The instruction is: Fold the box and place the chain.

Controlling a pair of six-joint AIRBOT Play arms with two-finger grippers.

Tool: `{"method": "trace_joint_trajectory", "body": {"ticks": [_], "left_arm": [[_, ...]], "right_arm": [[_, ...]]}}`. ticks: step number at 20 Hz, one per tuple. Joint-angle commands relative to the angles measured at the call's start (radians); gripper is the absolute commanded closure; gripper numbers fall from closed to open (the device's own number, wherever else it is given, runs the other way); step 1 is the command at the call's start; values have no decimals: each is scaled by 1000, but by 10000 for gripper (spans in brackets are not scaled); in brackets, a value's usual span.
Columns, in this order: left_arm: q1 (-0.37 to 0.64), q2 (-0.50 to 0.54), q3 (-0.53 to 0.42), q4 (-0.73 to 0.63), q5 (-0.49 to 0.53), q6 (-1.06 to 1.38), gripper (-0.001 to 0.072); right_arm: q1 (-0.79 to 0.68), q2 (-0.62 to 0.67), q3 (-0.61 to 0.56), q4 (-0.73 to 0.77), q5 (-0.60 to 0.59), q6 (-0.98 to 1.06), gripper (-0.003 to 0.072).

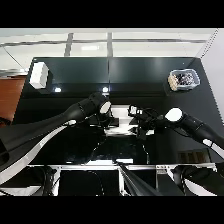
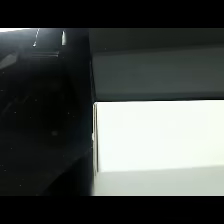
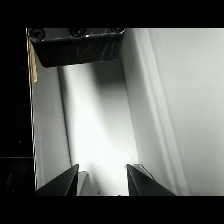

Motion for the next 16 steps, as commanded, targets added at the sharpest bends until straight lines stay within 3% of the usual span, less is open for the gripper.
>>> {"method": "trace_joint_trajectory", "body": {"ticks": [1, 2, 5, 8, 10, 12, 14, 16], "left_arm": [[1, 0, 1, 0, 0, 0, 681], [1, 0, 1, 0, -1, 0, 681], [1, 0, 1, 1, 0, 1, 681], [1, 0, 1, 1, 0, 0, 680], [1, 0, 1, 1, 0, 1, 680], [2, 0, 1, 1, 1, 1, 681], [2, 0, 1, 1, 3, 1, 681], [2, 0, 1, 1, 3, 1, 680]], "right_arm": [[-1, 19, 3, -37, 11, 108, 591], [-5, 42, 13, -57, 44, 192, 672], [-94, 133, 69, -60, 217, 597, 671], [-289, 202, 109, -127, 381, 911, 672], [-441, 208, 105, -280, 383, 1072, 671], [-573, 206, 53, -405, 271, 1295, 671], [-652, 193, -29, -377, 223, 1393, 672], [-661, 147, -98, -236, 266, 1288, 672]]}}
